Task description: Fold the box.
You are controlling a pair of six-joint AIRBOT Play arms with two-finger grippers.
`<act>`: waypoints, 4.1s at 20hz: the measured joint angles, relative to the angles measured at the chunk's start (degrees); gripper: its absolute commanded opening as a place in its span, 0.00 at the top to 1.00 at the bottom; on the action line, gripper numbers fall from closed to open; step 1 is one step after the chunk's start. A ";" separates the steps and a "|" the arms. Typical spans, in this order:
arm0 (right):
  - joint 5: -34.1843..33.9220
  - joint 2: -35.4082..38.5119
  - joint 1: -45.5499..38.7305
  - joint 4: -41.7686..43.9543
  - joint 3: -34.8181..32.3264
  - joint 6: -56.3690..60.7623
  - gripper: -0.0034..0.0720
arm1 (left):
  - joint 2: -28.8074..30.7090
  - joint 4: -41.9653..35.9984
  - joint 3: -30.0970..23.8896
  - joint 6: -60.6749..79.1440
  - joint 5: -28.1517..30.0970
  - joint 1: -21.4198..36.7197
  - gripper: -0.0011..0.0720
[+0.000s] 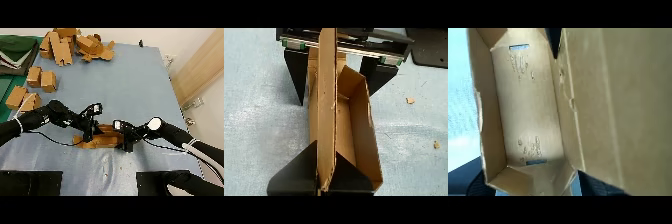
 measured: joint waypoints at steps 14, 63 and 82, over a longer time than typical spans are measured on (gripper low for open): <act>0.24 -0.87 0.07 0.20 0.09 -0.04 0.37 | 0.00 -0.24 0.00 -0.02 -0.07 0.00 0.96; 0.15 -0.85 0.11 1.44 0.04 0.00 0.37 | -0.02 -3.43 7.58 -75.43 -0.55 1.31 0.97; -0.39 -0.85 0.13 1.03 0.04 -0.09 0.37 | -5.95 8.44 9.25 -88.13 -2.51 -3.78 0.97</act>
